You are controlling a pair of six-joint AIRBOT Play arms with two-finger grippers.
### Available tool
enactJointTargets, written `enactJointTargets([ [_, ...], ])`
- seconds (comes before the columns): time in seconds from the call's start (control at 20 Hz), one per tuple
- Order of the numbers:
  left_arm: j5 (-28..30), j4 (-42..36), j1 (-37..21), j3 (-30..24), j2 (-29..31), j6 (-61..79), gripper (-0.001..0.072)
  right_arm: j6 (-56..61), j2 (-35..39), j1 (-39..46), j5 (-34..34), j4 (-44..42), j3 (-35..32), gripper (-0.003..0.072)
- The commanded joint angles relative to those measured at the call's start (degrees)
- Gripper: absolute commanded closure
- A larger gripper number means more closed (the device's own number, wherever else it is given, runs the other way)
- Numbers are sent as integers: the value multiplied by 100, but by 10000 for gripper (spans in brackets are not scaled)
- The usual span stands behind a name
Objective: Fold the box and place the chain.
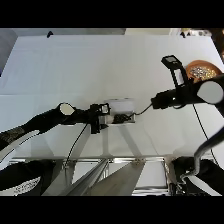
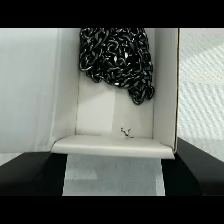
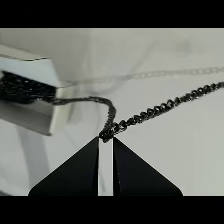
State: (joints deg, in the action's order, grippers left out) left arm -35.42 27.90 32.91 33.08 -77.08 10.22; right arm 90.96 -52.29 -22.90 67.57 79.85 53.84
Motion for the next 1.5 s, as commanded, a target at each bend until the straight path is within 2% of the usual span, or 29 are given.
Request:
enactJointTargets([
  [0.0, 0, 2, 4, -2, 2, 0, 699, -79, 411, -702, -398, -772, 7, 671],
  [0.2, 0, 2, 4, -2, 2, 0, 699, -81, 411, -1322, -1067, -1491, 7, 671],
  [0.35, 2, 2, 4, -2, 2, 0, 699, -76, 409, -1637, -1486, -1572, 7, 671],
  [0.8, 2, 2, 4, -2, 2, 0, 699, 79, 264, -1799, -1816, -1534, 2, 670],
  [1.05, 0, 2, 4, -2, 2, 0, 699, 92, -304, -1799, -2028, -1523, -459, 670],
  [1.2, 2, 2, 4, -2, 2, 0, 699, 96, -793, -1799, -2428, -1539, -859, 669],
  [1.45, 2, 2, 4, -2, 2, 0, 699, 94, -1394, -1797, -2522, -1541, -922, 668],
])
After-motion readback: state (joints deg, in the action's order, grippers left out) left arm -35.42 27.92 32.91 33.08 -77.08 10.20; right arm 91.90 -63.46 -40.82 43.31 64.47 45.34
